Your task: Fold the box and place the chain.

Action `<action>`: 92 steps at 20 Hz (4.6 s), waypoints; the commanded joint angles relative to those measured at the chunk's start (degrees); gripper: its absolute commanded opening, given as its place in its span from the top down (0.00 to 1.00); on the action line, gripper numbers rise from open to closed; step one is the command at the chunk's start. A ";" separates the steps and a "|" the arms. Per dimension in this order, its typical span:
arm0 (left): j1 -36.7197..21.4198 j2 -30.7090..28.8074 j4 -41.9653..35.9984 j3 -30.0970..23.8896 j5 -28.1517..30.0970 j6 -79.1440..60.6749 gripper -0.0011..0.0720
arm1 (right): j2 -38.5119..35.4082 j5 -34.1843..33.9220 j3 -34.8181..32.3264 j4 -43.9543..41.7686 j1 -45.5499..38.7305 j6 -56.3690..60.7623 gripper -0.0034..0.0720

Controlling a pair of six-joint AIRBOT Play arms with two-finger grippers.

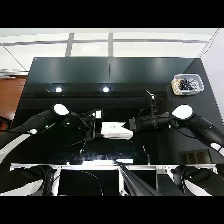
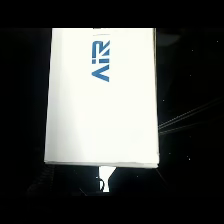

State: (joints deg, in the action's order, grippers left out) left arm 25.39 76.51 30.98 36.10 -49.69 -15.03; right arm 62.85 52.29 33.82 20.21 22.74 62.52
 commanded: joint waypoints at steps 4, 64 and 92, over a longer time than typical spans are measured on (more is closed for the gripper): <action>0.00 0.04 0.04 0.04 0.00 0.00 0.35 | 5.79 -2.86 -1.05 -1.53 1.62 -1.27 0.94; 17.70 5.27 16.96 18.23 0.48 32.15 0.01 | -15.21 20.31 9.94 20.81 -30.58 0.20 0.94; -47.06 15.78 37.18 41.79 2.89 77.29 0.58 | -15.19 9.25 9.94 20.59 -27.63 2.36 0.94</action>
State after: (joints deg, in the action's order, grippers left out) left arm -12.36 86.98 67.75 71.31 -47.37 55.64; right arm 47.68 66.96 43.75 40.86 -6.50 63.61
